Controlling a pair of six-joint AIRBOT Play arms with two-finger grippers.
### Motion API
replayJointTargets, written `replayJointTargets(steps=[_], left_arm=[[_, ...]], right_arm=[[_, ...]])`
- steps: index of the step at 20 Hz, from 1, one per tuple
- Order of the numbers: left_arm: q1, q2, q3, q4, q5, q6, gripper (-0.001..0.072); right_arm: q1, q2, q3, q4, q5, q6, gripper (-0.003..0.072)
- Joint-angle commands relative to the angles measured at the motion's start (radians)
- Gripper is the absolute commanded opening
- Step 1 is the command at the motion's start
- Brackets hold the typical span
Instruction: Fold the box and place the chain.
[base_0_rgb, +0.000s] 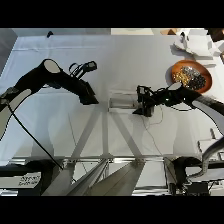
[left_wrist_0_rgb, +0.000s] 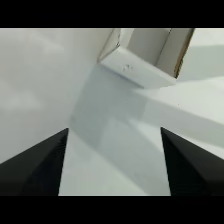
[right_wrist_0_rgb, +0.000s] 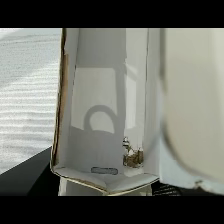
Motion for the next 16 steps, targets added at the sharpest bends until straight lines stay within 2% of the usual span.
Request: replayJointTargets(steps=[1,4,6,16], left_arm=[[0.019,-0.008,-0.061,-0.185,0.029,0.537,0.0659],[0.019,-0.046,-0.063,-0.235,0.019,0.735,0.0659],[0.017,-0.085,-0.063,-0.286,-0.003,0.795,0.0701],[-0.014,-0.192,-0.062,-0.383,0.028,0.834,0.0702]], right_arm=[[0.000,0.000,0.000,0.000,0.000,0.000,0.0435],[0.000,0.000,0.000,0.000,0.000,0.000,0.0435],[0.000,0.000,0.000,0.000,0.000,0.000,0.0435],[0.000,0.000,0.000,0.000,0.000,0.000,0.0435]])
